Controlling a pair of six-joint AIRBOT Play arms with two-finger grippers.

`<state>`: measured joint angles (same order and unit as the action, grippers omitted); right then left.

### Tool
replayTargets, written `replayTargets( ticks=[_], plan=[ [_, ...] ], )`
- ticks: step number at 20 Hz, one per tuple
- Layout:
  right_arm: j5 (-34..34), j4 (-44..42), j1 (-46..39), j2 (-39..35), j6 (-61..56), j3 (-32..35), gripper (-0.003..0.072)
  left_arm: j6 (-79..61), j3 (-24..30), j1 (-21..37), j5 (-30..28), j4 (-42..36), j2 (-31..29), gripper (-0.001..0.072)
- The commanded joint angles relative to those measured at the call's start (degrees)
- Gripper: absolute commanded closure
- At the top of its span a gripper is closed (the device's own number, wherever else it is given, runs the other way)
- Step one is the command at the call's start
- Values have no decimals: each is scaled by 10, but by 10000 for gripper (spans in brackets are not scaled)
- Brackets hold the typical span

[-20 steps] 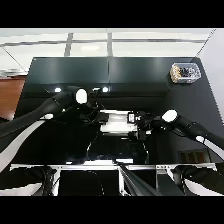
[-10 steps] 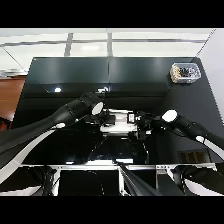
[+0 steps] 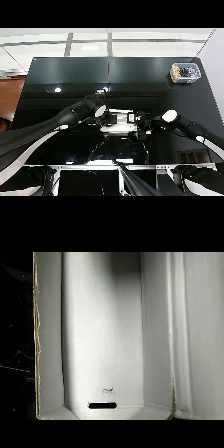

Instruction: Fold the box and place the chain.

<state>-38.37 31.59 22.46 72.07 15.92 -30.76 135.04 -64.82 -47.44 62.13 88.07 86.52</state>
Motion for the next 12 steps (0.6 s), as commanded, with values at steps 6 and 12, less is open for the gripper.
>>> replayTargets(
  ticks=[6,12],
  plan=[
    [0,0,0,0,0,0,506,4,0,-1,17,0,18,308],
    [0,0,0,0,0,0,506,4,0,-1,14,-3,18,664]
  ],
)
